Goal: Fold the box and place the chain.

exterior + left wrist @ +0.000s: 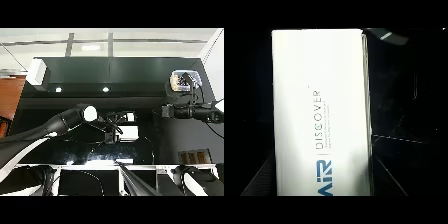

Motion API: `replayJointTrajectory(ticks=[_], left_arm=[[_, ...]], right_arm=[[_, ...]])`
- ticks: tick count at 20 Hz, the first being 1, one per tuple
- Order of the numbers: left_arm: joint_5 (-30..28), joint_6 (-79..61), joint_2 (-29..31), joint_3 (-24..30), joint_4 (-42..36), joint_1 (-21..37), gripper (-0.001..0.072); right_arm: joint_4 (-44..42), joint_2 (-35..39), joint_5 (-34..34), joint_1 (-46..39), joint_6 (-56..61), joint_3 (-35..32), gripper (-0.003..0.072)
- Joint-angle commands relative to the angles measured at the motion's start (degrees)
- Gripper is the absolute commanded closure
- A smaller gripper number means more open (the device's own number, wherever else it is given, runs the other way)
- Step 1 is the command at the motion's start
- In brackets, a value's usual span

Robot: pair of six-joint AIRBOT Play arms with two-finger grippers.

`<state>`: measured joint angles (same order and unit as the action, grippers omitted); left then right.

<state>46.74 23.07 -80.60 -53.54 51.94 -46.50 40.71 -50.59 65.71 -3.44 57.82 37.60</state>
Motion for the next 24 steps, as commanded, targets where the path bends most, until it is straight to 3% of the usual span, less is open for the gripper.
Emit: replayJointTrajectory(ticks=[1, 5, 7, 8, 14, 18, 24], left_arm=[[-1.3, -0.1, -1.8, 0.0, 0.1, -0.5, 0.0], [-4.5, 3.0, -3.7, -0.2, 0.3, -1.3, 0.0012], [-2.0, 8.6, -3.3, -1.4, 3.6, 0.2, 0.0327], [0.7, 10.8, -3.2, -2.5, 5.2, 1.4, 0.0367], [9.9, 23.4, 4.6, -4.2, 15.1, 14.4, 0.0367], [18.8, 31.6, 9.6, -4.0, 19.5, 29.5, 0.0367], [26.2, 38.4, 13.0, -2.6, 19.6, 54.3, 0.0357]], right_arm=[[0.0, 0.0, -0.2, 0.0, 0.0, 0.0, 0.0649], [0.0, 0.0, -0.4, 0.0, 0.0, 0.0, 0.0649], [0.0, 0.0, -0.4, -0.1, 0.0, 0.0, 0.0649], [0.0, 0.0, -0.4, -0.1, 0.1, 0.0, 0.0649], [0.0, 0.0, -0.4, -0.1, 0.7, 0.0, 0.0649], [0.0, 0.0, -0.4, -0.1, 0.7, 0.0, 0.0649], [-0.1, 0.0, -0.3, -0.1, 2.2, 0.0, 0.0649]])
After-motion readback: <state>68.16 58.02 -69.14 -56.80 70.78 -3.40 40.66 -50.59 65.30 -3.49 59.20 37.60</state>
